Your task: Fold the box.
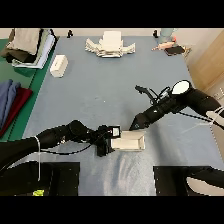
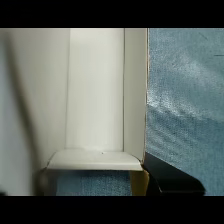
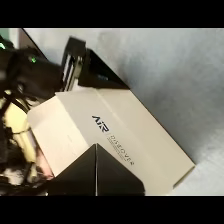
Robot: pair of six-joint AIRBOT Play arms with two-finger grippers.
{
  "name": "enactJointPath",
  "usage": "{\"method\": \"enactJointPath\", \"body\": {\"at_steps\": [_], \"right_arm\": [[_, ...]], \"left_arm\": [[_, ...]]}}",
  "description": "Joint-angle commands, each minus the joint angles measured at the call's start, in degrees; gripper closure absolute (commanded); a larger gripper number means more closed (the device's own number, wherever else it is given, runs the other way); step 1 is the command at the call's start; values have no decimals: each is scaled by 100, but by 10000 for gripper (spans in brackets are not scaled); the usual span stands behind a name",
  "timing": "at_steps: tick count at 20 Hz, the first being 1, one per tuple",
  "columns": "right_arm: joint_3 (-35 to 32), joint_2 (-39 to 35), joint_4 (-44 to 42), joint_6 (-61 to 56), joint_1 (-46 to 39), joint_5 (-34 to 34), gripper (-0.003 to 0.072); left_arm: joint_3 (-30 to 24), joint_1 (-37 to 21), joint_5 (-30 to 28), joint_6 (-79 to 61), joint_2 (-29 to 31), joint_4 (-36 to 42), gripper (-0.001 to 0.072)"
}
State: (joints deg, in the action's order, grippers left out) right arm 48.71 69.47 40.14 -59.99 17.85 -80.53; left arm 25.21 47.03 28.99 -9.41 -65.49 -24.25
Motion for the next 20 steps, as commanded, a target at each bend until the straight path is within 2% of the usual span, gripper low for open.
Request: {"method": "enactJointPath", "body": {"at_steps": [1, 9, 13, 16, 20], "right_arm": [[-76, -455, 763, 94, 638, 448, 683], [-1156, -1493, 1423, 92, 1751, 1891, 683], [-1628, -1722, 1473, 92, 2094, 2446, 683], [-1672, -1797, 1539, 92, 2304, 2566, 683], [-1606, -2280, 1725, 98, 2463, 2765, 683]], "left_arm": [[-2, 2, -2, -2, 0, 0, 189], [-2, 2, -2, 0, 0, 0, 189], [-2, 2, -2, -2, 0, 0, 189], [-2, 2, -2, 0, 0, 0, 189], [-2, 2, -2, -2, 0, 0, 189]]}}
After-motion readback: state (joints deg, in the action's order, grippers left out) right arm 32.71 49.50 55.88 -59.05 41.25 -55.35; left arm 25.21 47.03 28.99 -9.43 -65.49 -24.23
